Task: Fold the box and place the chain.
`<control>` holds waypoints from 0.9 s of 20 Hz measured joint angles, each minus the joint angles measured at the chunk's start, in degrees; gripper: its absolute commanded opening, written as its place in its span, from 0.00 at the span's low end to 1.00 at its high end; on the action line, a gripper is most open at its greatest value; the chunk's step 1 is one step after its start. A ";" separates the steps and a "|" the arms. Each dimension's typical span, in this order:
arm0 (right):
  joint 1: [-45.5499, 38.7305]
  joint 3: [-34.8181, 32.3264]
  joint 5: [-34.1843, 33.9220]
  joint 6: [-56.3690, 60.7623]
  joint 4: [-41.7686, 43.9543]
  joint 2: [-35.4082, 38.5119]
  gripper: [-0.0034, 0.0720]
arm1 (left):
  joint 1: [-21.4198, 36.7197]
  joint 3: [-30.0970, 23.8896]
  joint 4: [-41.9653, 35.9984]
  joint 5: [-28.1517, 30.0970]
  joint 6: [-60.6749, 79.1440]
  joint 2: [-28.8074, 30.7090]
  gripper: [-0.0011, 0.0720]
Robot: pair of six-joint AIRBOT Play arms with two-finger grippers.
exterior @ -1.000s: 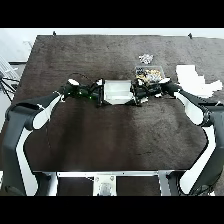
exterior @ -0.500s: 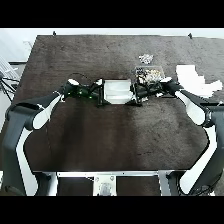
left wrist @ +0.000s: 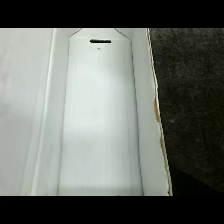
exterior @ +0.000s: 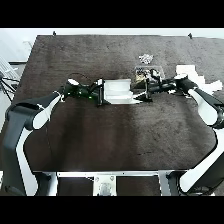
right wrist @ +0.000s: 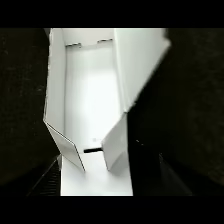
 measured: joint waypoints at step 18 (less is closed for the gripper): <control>6.64 0.20 -6.86 14.19 8.26 5.18 0.05 | 0.00 0.00 0.04 -1.03 -0.37 0.00 0.58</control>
